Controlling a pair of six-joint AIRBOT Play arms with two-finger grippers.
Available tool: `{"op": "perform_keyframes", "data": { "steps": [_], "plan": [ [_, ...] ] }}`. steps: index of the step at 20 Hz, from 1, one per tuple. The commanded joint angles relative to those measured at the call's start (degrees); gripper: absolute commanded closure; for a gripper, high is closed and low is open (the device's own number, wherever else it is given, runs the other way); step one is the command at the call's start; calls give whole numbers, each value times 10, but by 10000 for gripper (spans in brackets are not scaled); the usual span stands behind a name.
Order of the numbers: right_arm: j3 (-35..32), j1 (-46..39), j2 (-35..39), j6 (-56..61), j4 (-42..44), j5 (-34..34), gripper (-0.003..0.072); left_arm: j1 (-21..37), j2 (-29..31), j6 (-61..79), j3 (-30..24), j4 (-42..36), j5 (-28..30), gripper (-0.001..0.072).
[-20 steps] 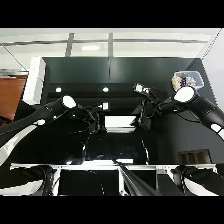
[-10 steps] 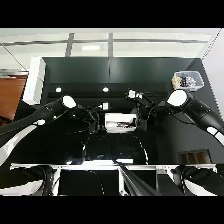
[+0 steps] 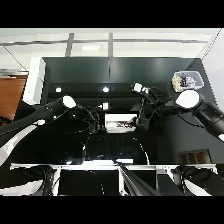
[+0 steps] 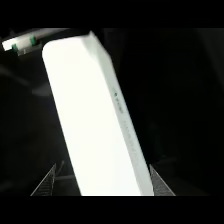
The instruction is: Fold the box and place the chain.
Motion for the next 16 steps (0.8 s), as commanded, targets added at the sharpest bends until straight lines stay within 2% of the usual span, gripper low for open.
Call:
{"op": "perform_keyframes", "data": {
  "steps": [1,5,10,15,16],
  "plan": [
    [0,-26,24,25,31,-5,-14,0,0,0,0,0,0,357],
    [-1,-33,-7,8,30,-50,-13,0,0,0,0,0,0,357],
    [-15,9,-65,-43,10,-47,-12,0,0,0,0,0,0,357],
    [-15,21,-66,-55,-5,-47,-10,0,0,1,0,0,0,357],
    [-15,21,-66,-55,-5,-46,70,0,0,1,0,0,0,358]
  ]
}}
